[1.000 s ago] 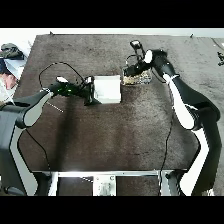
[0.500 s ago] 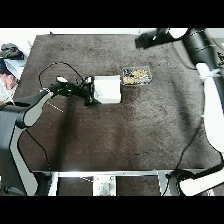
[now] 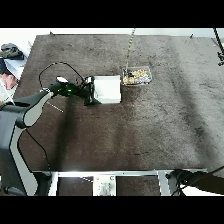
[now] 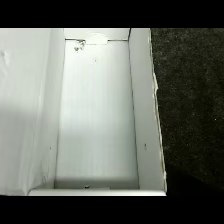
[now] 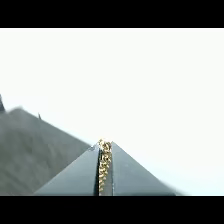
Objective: Fold the box and place the chain.
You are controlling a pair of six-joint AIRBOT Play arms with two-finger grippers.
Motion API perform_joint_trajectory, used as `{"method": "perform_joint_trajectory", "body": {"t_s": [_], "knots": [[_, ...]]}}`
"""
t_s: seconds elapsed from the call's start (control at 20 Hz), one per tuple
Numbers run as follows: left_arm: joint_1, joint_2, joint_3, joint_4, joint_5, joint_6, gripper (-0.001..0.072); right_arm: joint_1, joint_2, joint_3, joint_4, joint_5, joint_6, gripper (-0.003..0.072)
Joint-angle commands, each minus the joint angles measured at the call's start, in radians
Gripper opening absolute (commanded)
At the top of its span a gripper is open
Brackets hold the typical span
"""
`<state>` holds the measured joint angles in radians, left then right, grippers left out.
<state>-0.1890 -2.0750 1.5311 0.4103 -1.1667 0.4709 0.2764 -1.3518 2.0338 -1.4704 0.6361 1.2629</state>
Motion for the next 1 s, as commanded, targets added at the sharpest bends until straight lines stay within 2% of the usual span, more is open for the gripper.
{"method": "perform_joint_trajectory", "body": {"t_s": [0.0,0.2,0.35,0.6,0.85,0.9,0.95], "knots": [[0.000,0.000,0.000,0.000,0.000,0.000,0.0345,0.068,0.023,-0.002,0.000,0.025,-0.022,-0.0014],[0.000,0.000,0.000,0.000,0.000,0.000,0.0345,0.130,0.009,-0.069,0.036,0.161,-0.021,-0.0014],[0.000,0.000,0.000,0.000,0.000,0.000,0.0345,0.172,0.005,-0.173,0.073,0.193,-0.021,-0.0014],[0.000,0.000,0.000,0.000,0.000,0.000,0.0345,0.199,-0.043,-0.367,0.083,0.142,0.002,-0.0014],[0.000,0.000,0.000,0.000,0.000,0.000,0.0345,0.170,-0.170,-0.521,0.035,-0.002,0.117,-0.0012],[0.000,0.000,0.000,0.000,0.000,0.000,0.0345,0.155,-0.198,-0.525,0.021,0.004,0.150,0.0074],[0.000,0.000,0.000,0.000,0.000,0.000,0.0345,0.135,-0.224,-0.525,0.015,0.018,0.167,0.0298]]}}
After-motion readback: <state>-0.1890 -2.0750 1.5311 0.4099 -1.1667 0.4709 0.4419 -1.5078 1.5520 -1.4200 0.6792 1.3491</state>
